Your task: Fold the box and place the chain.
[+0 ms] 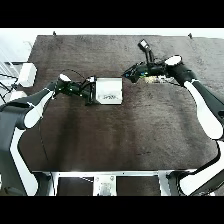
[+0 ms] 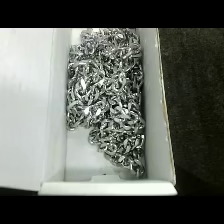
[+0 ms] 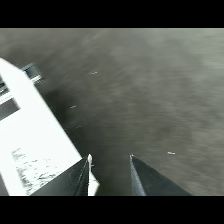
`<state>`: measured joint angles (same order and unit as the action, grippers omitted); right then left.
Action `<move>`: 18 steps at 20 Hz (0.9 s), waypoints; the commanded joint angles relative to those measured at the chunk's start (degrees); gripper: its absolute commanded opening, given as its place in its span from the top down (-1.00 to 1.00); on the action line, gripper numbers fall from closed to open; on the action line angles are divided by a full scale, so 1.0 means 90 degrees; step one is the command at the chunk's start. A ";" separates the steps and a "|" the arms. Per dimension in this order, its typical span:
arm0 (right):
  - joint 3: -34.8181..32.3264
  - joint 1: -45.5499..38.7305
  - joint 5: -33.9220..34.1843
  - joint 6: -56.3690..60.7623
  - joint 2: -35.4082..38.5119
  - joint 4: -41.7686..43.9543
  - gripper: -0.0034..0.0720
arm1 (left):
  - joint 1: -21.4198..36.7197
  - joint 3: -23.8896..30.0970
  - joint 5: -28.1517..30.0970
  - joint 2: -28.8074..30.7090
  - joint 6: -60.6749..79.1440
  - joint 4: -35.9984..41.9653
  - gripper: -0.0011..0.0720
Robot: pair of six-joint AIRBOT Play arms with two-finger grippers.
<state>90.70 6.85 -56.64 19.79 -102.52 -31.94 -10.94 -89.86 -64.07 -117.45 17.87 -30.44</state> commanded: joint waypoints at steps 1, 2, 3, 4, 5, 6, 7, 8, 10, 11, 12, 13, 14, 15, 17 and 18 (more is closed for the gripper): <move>0.0197 0.0245 -0.0692 -0.0257 -0.0250 -0.0083 0.13 | 0.0005 0.0000 0.0000 0.0000 0.0000 0.0000 -0.47; 0.0197 0.0335 -0.0782 -0.0255 -0.0250 -0.0277 0.13 | 0.0005 0.0000 0.0000 0.0000 0.0000 0.0000 -0.47; 0.0197 0.0432 -0.0850 -0.0228 -0.0250 -0.0573 0.13 | 0.0005 0.0000 0.0002 0.0000 0.0000 0.0000 -0.47; 0.0197 0.0522 -0.0947 -0.0206 -0.0245 -0.0823 0.13 | 0.0007 0.0000 0.0002 0.0000 0.0000 0.0000 -0.47; 0.0204 0.0593 -0.1081 -0.0206 -0.0238 -0.0952 0.13 | 0.0005 0.0000 0.0000 0.0000 0.0000 0.0000 -0.47; 0.0219 0.0636 -0.1178 -0.0206 -0.0231 -0.0957 0.13 | 0.0005 0.0000 0.0002 0.0000 0.0000 0.0000 -0.47; 0.0231 0.0663 -0.1197 -0.0206 -0.0221 -0.0959 0.13 | 0.0005 0.0000 0.0000 0.0000 0.0000 0.0000 -0.47; 0.0245 0.0697 -0.1195 -0.0209 -0.0219 -0.0964 0.13 | 0.0005 0.0000 0.0000 0.0000 0.0000 0.0000 -0.47; 0.0245 0.0750 -0.1192 -0.0214 -0.0223 -0.1015 0.13 | 0.0005 0.0000 0.0000 0.0000 0.0000 0.0002 -0.47; 0.0248 0.0792 -0.1188 -0.0233 -0.0223 -0.1013 0.13 | 0.0005 0.0000 0.0002 0.0000 0.0000 0.0002 -0.47; 0.0265 0.0852 -0.1188 -0.0282 -0.0223 -0.1015 0.13 | 0.0005 0.0000 0.0000 0.0000 0.0000 0.0000 -0.47; 0.0291 0.0901 -0.1188 -0.0318 -0.0223 -0.1027 0.12 | 0.0005 0.0000 0.0002 0.0000 0.0000 0.0000 -0.47; 0.0313 0.0940 -0.1166 -0.0420 -0.0223 -0.1027 0.07 | 0.0005 0.0000 0.0002 0.0000 0.0000 0.0000 -0.47; 0.0316 0.0981 -0.1071 -0.0495 -0.0223 -0.1027 -0.05 | 0.0005 0.0000 0.0000 0.0000 0.0000 0.0000 -0.47; 0.0318 0.1025 -0.0942 -0.0614 -0.0223 -0.1027 -0.19 | 0.0005 0.0000 0.0002 0.0000 0.0002 0.0000 -0.46; 0.0318 0.1030 -0.0877 -0.0614 -0.0223 -0.1027 -0.19 | 0.0005 0.0000 0.0002 0.0000 0.0000 0.0000 -0.47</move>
